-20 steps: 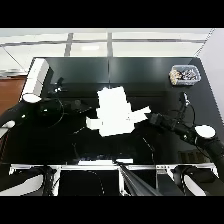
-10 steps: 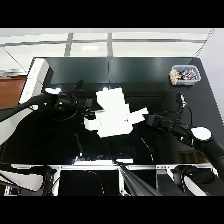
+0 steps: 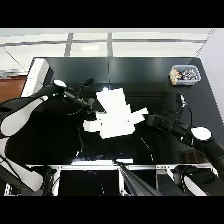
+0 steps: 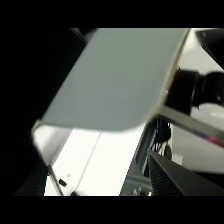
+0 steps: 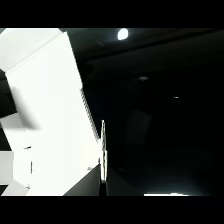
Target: Fold the box and place the chain.
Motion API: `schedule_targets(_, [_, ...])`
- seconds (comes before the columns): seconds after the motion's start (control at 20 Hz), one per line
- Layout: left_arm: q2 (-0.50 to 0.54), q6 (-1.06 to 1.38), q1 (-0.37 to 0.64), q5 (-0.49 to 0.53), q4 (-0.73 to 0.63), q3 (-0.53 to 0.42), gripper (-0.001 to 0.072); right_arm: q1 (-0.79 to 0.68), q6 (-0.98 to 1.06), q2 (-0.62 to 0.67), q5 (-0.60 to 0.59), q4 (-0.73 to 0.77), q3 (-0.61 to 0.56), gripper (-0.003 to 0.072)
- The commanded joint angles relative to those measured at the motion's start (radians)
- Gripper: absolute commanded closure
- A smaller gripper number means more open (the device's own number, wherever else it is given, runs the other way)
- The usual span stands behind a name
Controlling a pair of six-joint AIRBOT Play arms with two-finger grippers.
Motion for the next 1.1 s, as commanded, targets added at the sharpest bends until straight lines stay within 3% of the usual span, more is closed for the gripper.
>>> schedule_targets(0.0, [-0.047, 0.003, -0.042, -0.095, 0.122, 0.092, 0.0017, 0.001, 0.0, 0.001, 0.0, -0.003, 0.0, 0.0668])
schedule_targets(0.1, [-0.058, 0.003, -0.057, -0.084, 0.157, 0.133, 0.0115, 0.001, 0.0, 0.001, 0.0, -0.003, 0.0, 0.0667])
schedule_targets(0.15, [-0.067, 0.003, -0.061, -0.085, 0.156, 0.151, 0.013, 0.001, 0.0, 0.001, 0.0, -0.003, 0.0, 0.0667])
schedule_targets(0.4, [-0.082, 0.004, -0.062, -0.091, 0.13, 0.177, 0.0136, 0.001, 0.0, 0.001, 0.003, -0.014, 0.0, 0.0667])
schedule_targets(0.5, [-0.087, 0.005, -0.064, -0.095, 0.115, 0.177, 0.0242, 0.001, 0.0, 0.001, 0.003, -0.018, 0.0, 0.0667])
schedule_targets(0.55, [-0.089, 0.008, -0.064, -0.101, 0.115, 0.177, 0.0245, 0.001, 0.0, 0.001, 0.003, -0.018, 0.0, 0.0667])
schedule_targets(0.65, [-0.09, 0.028, -0.062, -0.126, 0.115, 0.177, 0.0416, 0.001, 0.0, 0.001, 0.003, -0.018, 0.0, 0.0667])
schedule_targets(1.05, [-0.093, 0.03, -0.062, -0.118, 0.072, 0.177, 0.042, 0.001, 0.0, 0.001, 0.003, -0.037, 0.0, 0.0667])
